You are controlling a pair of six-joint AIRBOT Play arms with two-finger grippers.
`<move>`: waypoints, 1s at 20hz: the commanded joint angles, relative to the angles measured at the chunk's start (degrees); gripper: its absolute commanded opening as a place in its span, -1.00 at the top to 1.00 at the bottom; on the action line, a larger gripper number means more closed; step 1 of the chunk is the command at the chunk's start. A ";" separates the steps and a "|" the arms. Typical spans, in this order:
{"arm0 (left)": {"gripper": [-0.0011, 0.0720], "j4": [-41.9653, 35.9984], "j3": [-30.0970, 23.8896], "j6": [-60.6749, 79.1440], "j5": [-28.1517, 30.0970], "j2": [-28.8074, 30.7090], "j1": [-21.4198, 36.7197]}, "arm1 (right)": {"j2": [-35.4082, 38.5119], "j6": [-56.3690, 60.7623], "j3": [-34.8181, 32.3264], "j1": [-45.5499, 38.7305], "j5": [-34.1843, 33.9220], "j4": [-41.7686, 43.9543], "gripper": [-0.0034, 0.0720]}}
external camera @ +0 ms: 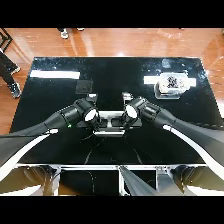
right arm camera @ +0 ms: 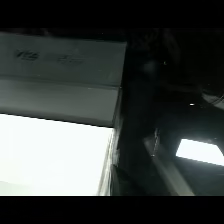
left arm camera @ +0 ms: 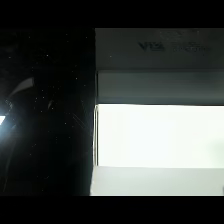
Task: Fold the box and place the chain.
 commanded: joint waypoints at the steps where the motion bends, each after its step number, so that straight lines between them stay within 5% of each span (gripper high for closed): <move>1: 0.90 0.04 -0.02 0.00 0.00 -0.02 0.00 | -0.02 -0.15 0.20 0.02 0.24 0.20 0.84; 8: 0.90 0.09 -0.02 0.02 -0.02 -0.02 0.00 | -0.02 -0.13 0.37 0.17 0.24 0.09 0.78; 9: 0.90 0.07 -0.02 0.02 -0.15 -0.02 0.00 | -0.02 -0.13 0.44 0.11 1.07 -0.31 0.31; 10: 0.90 0.07 -0.02 0.07 -0.20 -0.02 0.00 | -0.02 -0.31 0.46 -0.04 2.56 -0.81 0.08; 17: 0.90 0.00 -0.02 0.17 -0.22 -0.02 -0.02 | -0.02 -1.20 0.48 0.13 3.61 -1.95 0.10; 20: 0.90 0.02 -0.02 0.17 -0.22 -0.02 0.00 | -0.02 -1.18 0.48 0.13 2.36 -1.77 0.40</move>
